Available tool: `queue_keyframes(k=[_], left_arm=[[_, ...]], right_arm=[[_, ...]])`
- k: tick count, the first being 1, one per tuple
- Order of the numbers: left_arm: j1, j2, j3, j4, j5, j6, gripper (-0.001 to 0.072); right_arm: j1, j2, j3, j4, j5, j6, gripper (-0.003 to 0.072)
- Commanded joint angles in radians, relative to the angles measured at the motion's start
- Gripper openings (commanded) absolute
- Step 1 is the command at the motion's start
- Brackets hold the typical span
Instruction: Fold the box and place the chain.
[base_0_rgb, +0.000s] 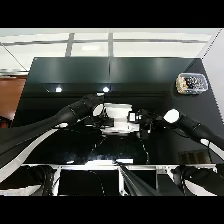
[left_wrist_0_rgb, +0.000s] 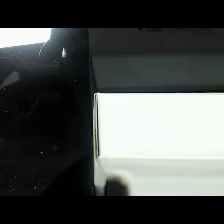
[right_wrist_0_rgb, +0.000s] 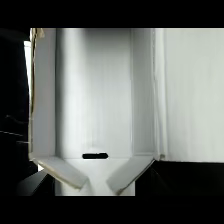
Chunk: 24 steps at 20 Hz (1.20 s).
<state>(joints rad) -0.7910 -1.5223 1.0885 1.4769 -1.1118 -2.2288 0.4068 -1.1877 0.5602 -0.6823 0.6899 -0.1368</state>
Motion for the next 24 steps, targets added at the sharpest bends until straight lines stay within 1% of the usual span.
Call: queue_keyframes(k=[1,3,5,6,9,10,11,12,16,17,19,24], left_arm=[[0.000,0.000,0.004,0.004,-0.020,0.002,0.0027],[0.000,0.000,0.013,0.005,-0.023,0.006,0.0028],[0.000,0.000,0.018,0.007,-0.022,0.006,0.0028],[0.000,0.000,0.018,0.007,-0.022,0.006,0.0028],[0.000,0.000,0.018,0.007,-0.021,0.006,0.0028],[0.000,0.000,0.018,0.007,-0.021,0.006,0.0028],[0.000,0.000,0.018,0.007,-0.020,0.006,0.0028],[0.000,0.000,0.018,0.007,-0.019,0.006,0.0028],[0.000,0.000,0.018,0.006,-0.019,0.006,0.0029],[0.000,0.000,0.018,0.006,-0.020,0.006,0.0029],[0.000,0.000,0.018,0.006,-0.018,0.006,0.0029],[0.000,0.000,0.018,0.006,-0.018,0.006,0.0029]], right_arm=[[0.000,0.039,0.001,-0.018,0.033,0.025,0.0706],[0.000,0.039,0.001,-0.018,0.037,0.025,0.0705],[0.000,0.039,0.001,-0.013,0.052,0.026,0.0502],[0.000,0.039,0.001,-0.006,0.061,0.026,0.0478],[0.000,0.039,0.000,0.017,0.069,0.038,0.0470],[0.000,0.038,0.000,0.028,0.069,0.042,0.0401],[0.000,0.038,0.000,0.035,0.069,0.047,0.0234],[0.000,0.038,0.000,0.044,0.069,0.054,0.0177],[0.000,0.021,-0.001,0.148,0.039,0.071,0.0179],[0.000,0.011,-0.001,0.191,0.029,0.070,0.0202],[0.001,-0.008,-0.001,0.259,0.032,0.074,0.0205],[0.000,-0.022,-0.001,0.262,0.028,0.148,0.0195]])
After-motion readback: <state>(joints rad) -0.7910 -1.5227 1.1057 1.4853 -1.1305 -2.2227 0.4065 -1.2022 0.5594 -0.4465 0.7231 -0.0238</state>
